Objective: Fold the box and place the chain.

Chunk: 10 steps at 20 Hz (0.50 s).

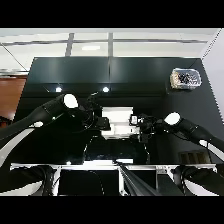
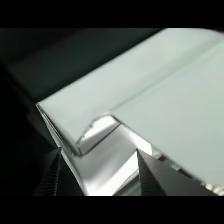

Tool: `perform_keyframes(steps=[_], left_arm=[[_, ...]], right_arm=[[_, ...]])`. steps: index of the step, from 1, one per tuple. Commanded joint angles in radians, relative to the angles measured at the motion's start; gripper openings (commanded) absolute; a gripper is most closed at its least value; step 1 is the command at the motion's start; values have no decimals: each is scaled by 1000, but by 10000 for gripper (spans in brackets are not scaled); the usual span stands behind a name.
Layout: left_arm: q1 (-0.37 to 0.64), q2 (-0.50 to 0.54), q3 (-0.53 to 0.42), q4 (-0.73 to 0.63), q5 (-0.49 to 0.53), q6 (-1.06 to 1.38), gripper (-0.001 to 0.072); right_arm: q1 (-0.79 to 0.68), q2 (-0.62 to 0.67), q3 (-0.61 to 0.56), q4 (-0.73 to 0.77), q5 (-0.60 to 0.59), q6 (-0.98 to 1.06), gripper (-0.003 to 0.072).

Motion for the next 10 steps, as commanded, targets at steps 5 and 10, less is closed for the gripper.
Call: perform_keyframes(steps=[5, 10], left_arm=[[-46, -2, 4, 200, 56, -198, 534], [-148, -9, 86, 454, 43, -420, 505]], right_arm=[[1, 0, 0, 0, 0, 0, 139], [1, 0, 0, 1, 0, 0, 139]])
